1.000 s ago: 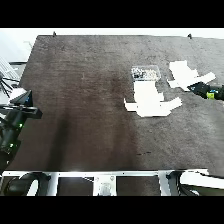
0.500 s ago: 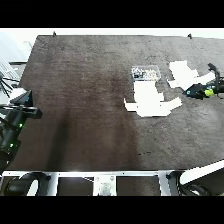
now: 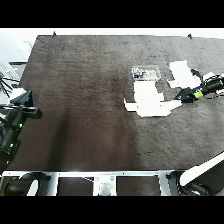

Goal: Fold the box and place the chain.

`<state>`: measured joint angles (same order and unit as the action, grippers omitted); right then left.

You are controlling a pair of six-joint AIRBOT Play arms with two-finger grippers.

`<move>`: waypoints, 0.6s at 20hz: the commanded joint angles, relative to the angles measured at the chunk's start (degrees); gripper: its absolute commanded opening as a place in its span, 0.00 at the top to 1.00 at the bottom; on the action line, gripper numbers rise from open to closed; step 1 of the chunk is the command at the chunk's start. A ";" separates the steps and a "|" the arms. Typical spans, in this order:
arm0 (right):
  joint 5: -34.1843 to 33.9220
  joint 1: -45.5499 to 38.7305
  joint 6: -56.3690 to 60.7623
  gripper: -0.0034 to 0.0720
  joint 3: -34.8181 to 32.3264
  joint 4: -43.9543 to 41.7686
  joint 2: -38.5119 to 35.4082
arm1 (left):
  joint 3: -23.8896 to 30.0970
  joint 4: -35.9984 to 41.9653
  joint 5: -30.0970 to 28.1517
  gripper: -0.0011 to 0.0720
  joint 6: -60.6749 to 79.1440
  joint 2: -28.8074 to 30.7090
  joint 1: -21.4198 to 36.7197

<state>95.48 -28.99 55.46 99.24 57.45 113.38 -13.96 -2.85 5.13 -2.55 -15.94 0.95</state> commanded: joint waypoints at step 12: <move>4.72 0.96 -0.61 0.94 -0.92 -11.52 5.29 | -0.04 0.00 -0.04 0.96 0.00 0.00 -0.02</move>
<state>100.31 -28.05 56.25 98.50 49.74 118.24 -13.96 -2.85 5.10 -2.57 -15.94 0.95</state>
